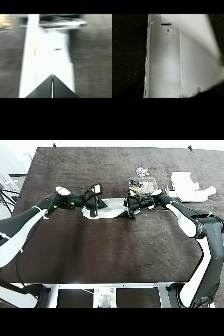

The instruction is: Fold the box and place the chain.

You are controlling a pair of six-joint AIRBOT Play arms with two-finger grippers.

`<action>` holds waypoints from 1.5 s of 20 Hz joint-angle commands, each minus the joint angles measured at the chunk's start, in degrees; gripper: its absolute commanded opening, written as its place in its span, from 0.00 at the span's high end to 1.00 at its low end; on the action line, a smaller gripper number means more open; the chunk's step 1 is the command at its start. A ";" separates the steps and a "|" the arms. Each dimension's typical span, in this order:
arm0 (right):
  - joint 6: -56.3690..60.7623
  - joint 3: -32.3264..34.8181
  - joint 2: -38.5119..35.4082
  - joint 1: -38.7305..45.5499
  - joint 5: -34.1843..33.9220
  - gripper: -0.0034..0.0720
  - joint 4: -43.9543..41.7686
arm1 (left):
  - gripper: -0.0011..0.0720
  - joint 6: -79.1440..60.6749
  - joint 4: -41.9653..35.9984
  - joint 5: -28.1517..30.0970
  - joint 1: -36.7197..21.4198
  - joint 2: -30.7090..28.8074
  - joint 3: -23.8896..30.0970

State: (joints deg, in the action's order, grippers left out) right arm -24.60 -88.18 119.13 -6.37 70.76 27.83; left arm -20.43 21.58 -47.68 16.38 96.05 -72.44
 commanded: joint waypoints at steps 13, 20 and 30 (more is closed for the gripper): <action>0.02 0.02 0.04 -0.02 0.00 0.40 0.00 | 0.96 1.14 -3.48 1.20 -2.49 12.35 -10.14; 0.02 0.02 0.04 -0.02 0.00 0.40 0.00 | 0.96 1.57 -2.23 2.78 -2.49 13.53 -10.14; 0.02 0.02 0.04 -0.02 0.00 0.40 -0.02 | 0.96 1.86 -0.96 -1.29 -4.17 10.05 -11.39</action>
State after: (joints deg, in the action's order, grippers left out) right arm -24.60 -88.18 119.13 -6.37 70.74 27.83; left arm -18.87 20.34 -45.93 13.17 108.05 -83.13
